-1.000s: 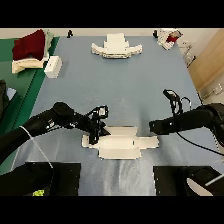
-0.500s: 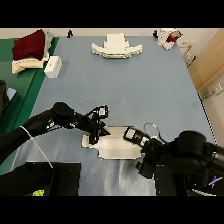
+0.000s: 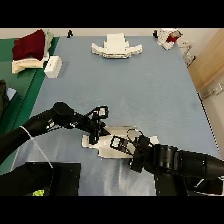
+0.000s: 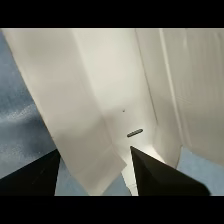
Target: Fold the box.
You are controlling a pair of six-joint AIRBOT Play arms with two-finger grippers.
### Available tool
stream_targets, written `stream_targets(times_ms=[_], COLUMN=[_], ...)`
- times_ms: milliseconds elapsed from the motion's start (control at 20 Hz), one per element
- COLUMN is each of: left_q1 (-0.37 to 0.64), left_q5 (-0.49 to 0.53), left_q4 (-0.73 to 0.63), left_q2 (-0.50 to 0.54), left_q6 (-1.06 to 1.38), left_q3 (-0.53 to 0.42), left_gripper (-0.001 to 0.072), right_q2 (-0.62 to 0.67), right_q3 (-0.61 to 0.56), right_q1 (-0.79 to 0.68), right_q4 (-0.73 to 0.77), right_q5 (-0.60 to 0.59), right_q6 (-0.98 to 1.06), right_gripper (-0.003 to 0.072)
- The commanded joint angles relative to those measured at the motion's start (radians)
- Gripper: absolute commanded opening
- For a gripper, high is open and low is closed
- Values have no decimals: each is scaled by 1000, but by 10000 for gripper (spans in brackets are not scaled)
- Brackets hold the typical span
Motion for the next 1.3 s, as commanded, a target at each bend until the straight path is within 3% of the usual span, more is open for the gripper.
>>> stream_targets(times_ms=[0, 250, 500, 650, 850, 1100, 1250], left_q1=[0, 0, 0, 0, 0, 0, 0], left_q5=[0, 0, 0, 0, 1, 0, 0], left_q4=[0, 0, 0, 0, 0, 0, 0], left_q2=[0, 0, 0, 0, 0, 0, 0], left_q6=[0, 0, 0, 0, 0, 0, 0], left_q3=[1, 1, 1, 1, 1, 1, 1], left_gripper=[13, 13, 13, 13, 13, 12, 12], right_q2=[43, 135, 131, 131, 131, 129, 95], right_q3=[6, 6, -6, -11, -35, -86, -90], right_q1=[6, -8, -85, -156, -358, -673, -747], right_q4=[-80, -193, -111, -62, 223, 820, 914], right_q5=[8, -43, -62, -20, 95, 125, 71], right_q6=[158, 253, 175, 25, -461, -1334, -1474], right_gripper=[698, 720, 720, 720, 720, 720, 720])
